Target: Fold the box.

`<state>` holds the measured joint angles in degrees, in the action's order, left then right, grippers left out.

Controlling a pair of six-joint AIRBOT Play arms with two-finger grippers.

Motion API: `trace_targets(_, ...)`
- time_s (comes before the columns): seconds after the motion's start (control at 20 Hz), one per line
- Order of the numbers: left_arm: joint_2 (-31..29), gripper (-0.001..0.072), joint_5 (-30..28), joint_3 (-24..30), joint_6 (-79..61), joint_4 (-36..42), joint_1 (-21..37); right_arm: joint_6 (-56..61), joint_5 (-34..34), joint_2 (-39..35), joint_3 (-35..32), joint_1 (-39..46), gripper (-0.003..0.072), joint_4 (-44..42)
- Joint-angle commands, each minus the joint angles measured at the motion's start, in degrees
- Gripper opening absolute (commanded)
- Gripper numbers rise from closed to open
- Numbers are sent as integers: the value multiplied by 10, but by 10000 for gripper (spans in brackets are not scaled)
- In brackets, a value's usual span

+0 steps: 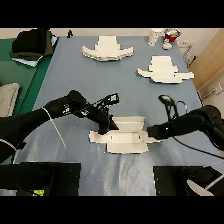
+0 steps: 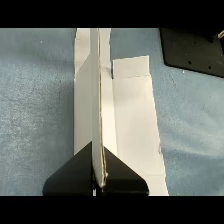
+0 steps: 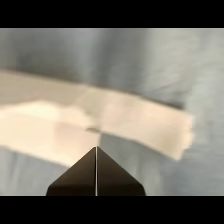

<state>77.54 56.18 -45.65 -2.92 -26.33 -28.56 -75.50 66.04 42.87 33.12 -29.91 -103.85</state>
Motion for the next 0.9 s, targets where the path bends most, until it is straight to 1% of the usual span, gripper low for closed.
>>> trace_targets(0.0, 1, 13, -1, 0, 0, -1, 0, 6, 24, -37, -7, -170, 1, -4)
trace_targets(0.1, 1, 13, -1, 0, 0, -1, 0, 6, -5, -38, -12, -283, 1, 63)
trace_targets(0.15, 1, 13, 0, 0, 0, -1, 0, -6, -17, -32, -13, -330, 19, 94)
trace_targets(0.2, 1, 13, -1, 0, 0, -1, 0, -28, -29, -18, -14, -369, 331, 127)
trace_targets(0.25, 1, 13, -1, 0, 0, -1, 0, -36, -35, 0, -14, -397, 704, 162)
trace_targets(0.35, 1, 13, -1, 0, 0, -1, 0, -36, -45, 38, -14, -415, 712, 223)
trace_targets(0.5, 1, 13, -1, 0, 0, -1, 0, -37, -49, 93, -14, -415, 712, 269)
trace_targets(0.65, 1, 13, -1, 0, 0, -1, 0, -36, -76, 141, -14, -414, 712, 332)
trace_targets(0.75, 1, 13, -1, 0, 0, -1, 0, -35, -103, 154, -14, -400, 711, 347)
trace_targets(0.85, 1, 13, -1, 0, 0, -1, 0, -35, -122, 144, -14, -371, 714, 345)
